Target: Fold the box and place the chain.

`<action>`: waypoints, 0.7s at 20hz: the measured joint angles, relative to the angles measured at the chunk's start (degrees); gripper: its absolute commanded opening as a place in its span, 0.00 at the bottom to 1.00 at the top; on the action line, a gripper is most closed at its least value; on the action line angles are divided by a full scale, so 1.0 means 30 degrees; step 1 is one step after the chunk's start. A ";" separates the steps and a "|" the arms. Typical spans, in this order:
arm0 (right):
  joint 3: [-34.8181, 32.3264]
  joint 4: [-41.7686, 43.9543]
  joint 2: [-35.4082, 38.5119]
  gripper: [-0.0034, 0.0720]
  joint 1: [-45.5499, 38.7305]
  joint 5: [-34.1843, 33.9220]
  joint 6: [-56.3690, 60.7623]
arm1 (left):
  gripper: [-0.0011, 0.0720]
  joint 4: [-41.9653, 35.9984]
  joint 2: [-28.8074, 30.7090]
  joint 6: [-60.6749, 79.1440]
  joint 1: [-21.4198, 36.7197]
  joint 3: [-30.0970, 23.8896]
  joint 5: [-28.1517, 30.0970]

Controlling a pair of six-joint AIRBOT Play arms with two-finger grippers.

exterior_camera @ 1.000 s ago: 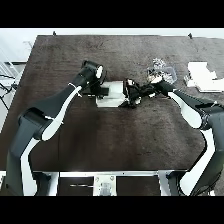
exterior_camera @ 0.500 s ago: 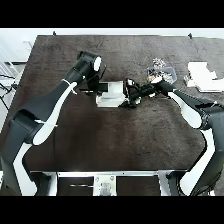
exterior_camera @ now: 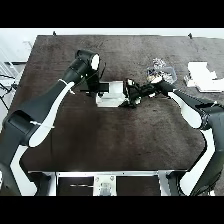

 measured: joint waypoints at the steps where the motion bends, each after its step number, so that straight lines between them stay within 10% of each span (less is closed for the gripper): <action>1: 0.0000 0.0000 0.0000 0.74 0.0000 0.0000 0.0000 | 0.47 -0.0124 -0.0175 0.0073 0.0000 -0.0058 0.0219; 14: 0.0000 0.0000 0.0000 0.74 0.0000 0.0000 0.0000 | 0.46 -0.0022 -0.1800 -0.0087 0.0000 -0.0226 0.1996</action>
